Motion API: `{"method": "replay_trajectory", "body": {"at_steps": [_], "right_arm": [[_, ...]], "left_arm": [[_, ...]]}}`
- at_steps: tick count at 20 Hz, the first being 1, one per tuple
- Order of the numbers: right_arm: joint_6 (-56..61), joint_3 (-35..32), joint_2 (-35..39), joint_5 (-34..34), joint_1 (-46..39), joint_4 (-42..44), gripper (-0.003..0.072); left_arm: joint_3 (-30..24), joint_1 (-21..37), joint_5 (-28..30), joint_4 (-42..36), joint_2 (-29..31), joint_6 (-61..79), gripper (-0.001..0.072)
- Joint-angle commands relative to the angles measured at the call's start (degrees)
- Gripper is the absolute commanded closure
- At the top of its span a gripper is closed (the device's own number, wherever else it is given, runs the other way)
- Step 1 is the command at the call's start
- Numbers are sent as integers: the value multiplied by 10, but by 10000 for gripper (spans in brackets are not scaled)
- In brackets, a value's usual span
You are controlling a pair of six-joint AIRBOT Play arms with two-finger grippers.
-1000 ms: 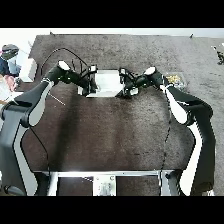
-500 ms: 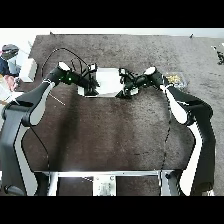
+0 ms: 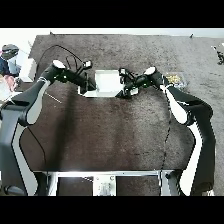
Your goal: Fold the box and place the chain.
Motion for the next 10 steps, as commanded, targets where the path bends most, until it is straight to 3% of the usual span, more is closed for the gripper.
{"method": "replay_trajectory", "body": {"at_steps": [1, 4, 10], "right_arm": [[0, 0, 0, 0, 1, 0, 157], [0, 0, 0, 0, 1, 0, 157], [0, 0, 0, 0, 1, 0, 156]], "left_arm": [[19, 26, -56, -2, 11, -29, 699], [26, 45, -55, -3, 42, -111, 700], [27, 107, -55, 38, 72, -409, 700]]}}
